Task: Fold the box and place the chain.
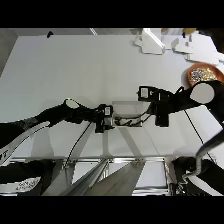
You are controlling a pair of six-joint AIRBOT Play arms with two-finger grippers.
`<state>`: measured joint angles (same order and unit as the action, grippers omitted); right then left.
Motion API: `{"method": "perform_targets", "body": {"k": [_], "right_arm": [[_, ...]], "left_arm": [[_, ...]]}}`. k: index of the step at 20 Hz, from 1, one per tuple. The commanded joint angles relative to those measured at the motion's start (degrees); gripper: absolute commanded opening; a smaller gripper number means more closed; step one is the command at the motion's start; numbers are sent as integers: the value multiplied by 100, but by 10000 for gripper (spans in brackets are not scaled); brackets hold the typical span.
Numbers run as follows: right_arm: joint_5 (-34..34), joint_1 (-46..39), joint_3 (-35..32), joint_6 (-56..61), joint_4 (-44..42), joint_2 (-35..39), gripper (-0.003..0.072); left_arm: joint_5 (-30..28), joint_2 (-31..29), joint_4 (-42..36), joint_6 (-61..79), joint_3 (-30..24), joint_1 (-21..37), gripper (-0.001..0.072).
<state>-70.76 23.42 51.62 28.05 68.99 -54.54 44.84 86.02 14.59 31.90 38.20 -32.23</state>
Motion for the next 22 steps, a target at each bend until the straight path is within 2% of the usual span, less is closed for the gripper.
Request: {"method": "perform_targets", "body": {"k": [1, 4, 6, 12, 16, 17, 18, 22], "right_arm": [[66, 767, 623, 949, 61, 157, 17], [828, 1237, 785, 1333, -7, 155, 17], [1040, 1423, 785, 1416, -68, 111, 17], [999, 1519, 776, 1421, -68, -614, 17], [732, 1519, 776, 1563, 160, -1220, 21], [739, 1519, 776, 1558, 160, -1292, 89], [778, 1519, 776, 1539, 168, -1296, 190], [498, 1226, 778, 1392, 175, -769, 205]], "left_arm": [[-2, -2, 2, 2, 0, 0, 254], [0, -2, 0, 2, 0, 0, 254], [-2, -2, 2, 2, 0, 0, 254], [-2, -2, 2, 2, 0, 0, 254], [-2, -2, 0, 2, 0, 0, 254], [-2, 0, 2, 2, 0, 0, 254], [-2, -2, 2, 2, 0, 0, 254], [-2, -2, 0, 2, 0, 0, 254]]}}
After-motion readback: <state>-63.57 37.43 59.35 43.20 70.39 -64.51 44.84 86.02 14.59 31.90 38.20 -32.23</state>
